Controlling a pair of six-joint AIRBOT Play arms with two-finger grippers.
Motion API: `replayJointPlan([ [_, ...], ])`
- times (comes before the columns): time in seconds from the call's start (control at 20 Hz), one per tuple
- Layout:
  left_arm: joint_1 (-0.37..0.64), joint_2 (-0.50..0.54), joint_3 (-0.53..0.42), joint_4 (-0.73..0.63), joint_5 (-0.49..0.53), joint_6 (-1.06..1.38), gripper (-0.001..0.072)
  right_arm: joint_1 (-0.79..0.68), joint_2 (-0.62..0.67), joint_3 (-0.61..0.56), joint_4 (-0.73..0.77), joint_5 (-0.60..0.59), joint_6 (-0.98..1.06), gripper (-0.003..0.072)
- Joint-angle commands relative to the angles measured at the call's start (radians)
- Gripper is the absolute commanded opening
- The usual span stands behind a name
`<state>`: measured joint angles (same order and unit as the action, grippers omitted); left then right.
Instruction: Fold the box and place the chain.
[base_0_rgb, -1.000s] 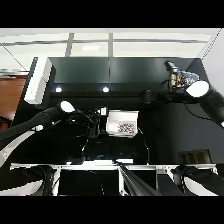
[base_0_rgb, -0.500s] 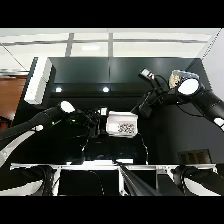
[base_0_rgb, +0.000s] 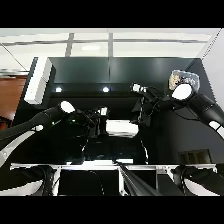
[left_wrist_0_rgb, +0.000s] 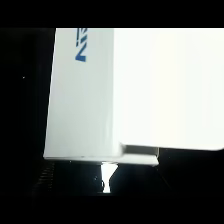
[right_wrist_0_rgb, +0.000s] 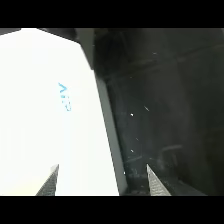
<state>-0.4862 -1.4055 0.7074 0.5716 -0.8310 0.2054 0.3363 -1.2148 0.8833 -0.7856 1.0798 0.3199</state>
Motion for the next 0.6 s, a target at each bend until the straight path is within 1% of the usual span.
replayJointPlan([
  [0.0,0.000,-0.001,0.000,0.000,0.001,0.000,0.0330,0.035,0.000,-0.007,0.007,0.030,-0.017,0.0589],
  [0.2,0.000,-0.001,0.000,0.000,0.001,0.000,0.0331,0.042,0.000,-0.007,0.002,0.062,0.048,0.0589],
  [0.45,0.000,-0.001,0.000,0.000,0.001,0.000,0.0331,0.042,0.001,-0.008,0.000,0.132,0.076,0.0590],
  [0.55,0.000,-0.001,0.000,0.000,0.001,0.000,0.0331,0.042,0.001,-0.008,-0.010,0.115,0.088,0.0591],
])
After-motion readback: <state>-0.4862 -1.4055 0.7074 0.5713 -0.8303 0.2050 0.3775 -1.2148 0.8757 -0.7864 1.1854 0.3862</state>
